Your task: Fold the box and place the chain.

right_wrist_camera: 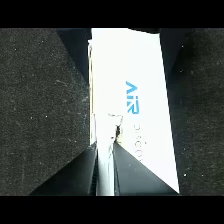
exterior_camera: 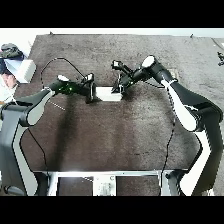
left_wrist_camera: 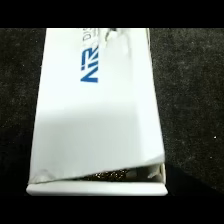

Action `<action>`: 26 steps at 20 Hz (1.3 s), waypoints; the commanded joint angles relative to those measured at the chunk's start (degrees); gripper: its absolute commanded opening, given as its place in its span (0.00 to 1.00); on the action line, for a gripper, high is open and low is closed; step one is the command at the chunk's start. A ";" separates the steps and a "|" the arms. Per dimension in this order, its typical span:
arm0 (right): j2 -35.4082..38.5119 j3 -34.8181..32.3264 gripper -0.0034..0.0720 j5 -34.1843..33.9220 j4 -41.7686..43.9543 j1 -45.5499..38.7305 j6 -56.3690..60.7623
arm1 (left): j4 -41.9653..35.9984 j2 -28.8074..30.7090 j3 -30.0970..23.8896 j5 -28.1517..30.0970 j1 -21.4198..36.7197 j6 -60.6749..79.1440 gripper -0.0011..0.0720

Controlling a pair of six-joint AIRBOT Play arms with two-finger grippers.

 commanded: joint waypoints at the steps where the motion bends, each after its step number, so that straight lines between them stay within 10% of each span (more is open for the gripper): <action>1: -0.28 -1.07 0.15 -0.09 -0.20 0.04 -0.02 | 0.00 0.00 0.02 0.02 0.07 0.02 0.50; 2: -0.28 -1.55 0.28 -0.11 -0.20 0.04 -0.02 | -0.02 0.00 0.02 0.02 0.07 0.00 0.50; 11: 1.20 -1.66 0.28 0.42 14.97 -3.76 -0.04 | 0.00 0.00 0.02 0.02 0.07 0.00 0.50; 14: 0.94 -1.68 0.06 1.49 16.31 -4.33 0.09 | -0.02 0.00 0.02 0.02 0.07 0.00 0.50; 26: -4.09 -1.68 0.06 4.76 6.86 -4.37 5.40 | -0.02 0.00 0.02 0.02 0.07 0.00 0.50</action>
